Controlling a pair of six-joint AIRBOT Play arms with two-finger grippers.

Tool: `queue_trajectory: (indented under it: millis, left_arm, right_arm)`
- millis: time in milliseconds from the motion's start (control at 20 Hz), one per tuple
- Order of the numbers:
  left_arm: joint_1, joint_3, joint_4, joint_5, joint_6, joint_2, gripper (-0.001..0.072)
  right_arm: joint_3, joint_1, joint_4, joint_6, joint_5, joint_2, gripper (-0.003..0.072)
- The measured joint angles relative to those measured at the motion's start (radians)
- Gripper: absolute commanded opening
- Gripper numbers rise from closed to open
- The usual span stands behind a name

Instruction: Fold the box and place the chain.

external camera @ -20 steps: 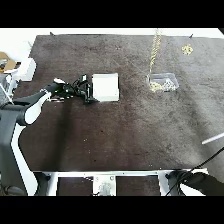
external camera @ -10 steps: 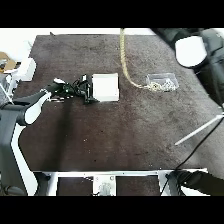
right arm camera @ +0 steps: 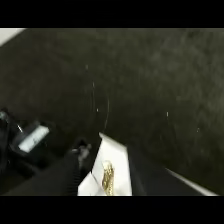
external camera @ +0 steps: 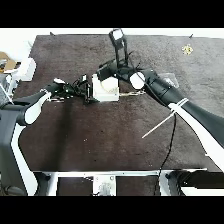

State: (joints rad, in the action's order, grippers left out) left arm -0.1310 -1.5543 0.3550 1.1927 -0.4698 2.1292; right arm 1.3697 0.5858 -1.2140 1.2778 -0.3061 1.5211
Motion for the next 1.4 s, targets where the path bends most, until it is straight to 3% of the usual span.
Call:
queue_trajectory:
  millis: [300, 550, 750, 1100, 1200, 1400]
  left_arm:
    - [0.000, 0.000, 0.000, 0.000, 0.000, 0.000, 0.0171]
    - [0.000, 0.000, 0.000, 0.000, 0.000, 0.000, 0.0171]
    - [0.000, 0.000, 0.000, 0.000, 0.000, 0.000, 0.0171]
    - [0.000, 0.000, 0.000, 0.000, 0.000, 0.000, 0.0171]
    - [0.000, 0.000, 0.000, 0.000, 0.000, 0.000, 0.0171]
    - [0.000, 0.000, 0.000, 0.000, 0.000, 0.000, 0.0171]
  right_arm:
    - [-0.042, -0.140, 0.015, 0.021, -0.177, -0.047, 0.0292]
    - [-0.183, -0.341, 0.001, 0.123, -0.274, -0.095, 0.0292]
    - [-0.291, -0.467, 0.002, 0.195, -0.225, -0.057, 0.0292]
    - [-0.332, -0.532, 0.070, 0.233, -0.086, 0.050, 0.0291]
    - [-0.335, -0.535, 0.083, 0.236, -0.060, 0.069, 0.0196]
    - [-0.336, -0.519, 0.110, 0.237, -0.002, 0.088, 0.0196]
